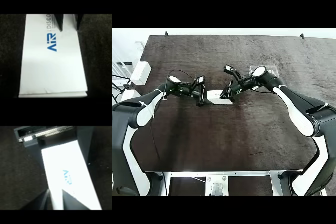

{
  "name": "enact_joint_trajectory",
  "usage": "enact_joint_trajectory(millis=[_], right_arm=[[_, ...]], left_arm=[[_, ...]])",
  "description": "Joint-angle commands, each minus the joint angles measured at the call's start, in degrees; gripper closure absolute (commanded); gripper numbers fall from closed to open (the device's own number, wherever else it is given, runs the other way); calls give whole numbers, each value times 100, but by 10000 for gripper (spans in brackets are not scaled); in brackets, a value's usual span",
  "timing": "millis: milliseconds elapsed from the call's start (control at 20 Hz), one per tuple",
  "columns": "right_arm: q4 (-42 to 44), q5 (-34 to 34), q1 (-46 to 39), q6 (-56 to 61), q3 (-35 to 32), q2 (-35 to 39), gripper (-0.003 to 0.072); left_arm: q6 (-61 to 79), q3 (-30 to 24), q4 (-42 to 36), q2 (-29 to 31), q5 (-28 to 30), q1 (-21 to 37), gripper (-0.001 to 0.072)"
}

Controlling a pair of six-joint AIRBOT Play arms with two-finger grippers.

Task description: Fold the box and place the chain.

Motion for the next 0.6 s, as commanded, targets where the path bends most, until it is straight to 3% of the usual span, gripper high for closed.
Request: enact_joint_trajectory(millis=[0, 200, 300, 350, 400, 550], right_arm=[[476, 116, -114, -15, 28, 0, 375], [1224, 321, -330, -17, 101, 0, 405], [1261, 302, -365, -15, 96, 0, 565], [1252, 247, -354, -9, 72, -2, 583], [1213, 149, -323, 20, 33, -7, 659], [758, -46, -140, 404, -20, -127, 670]], left_arm=[[-17, 2, -13, 2, 26, 4, 229], [-17, 2, -13, 2, 26, 4, 229], [-17, 2, -13, 2, 26, 7, 229], [-17, 2, -13, 2, 26, 7, 229], [-17, 2, -13, 2, 26, 4, 229], [-17, 2, -13, 2, 24, 7, 229]])
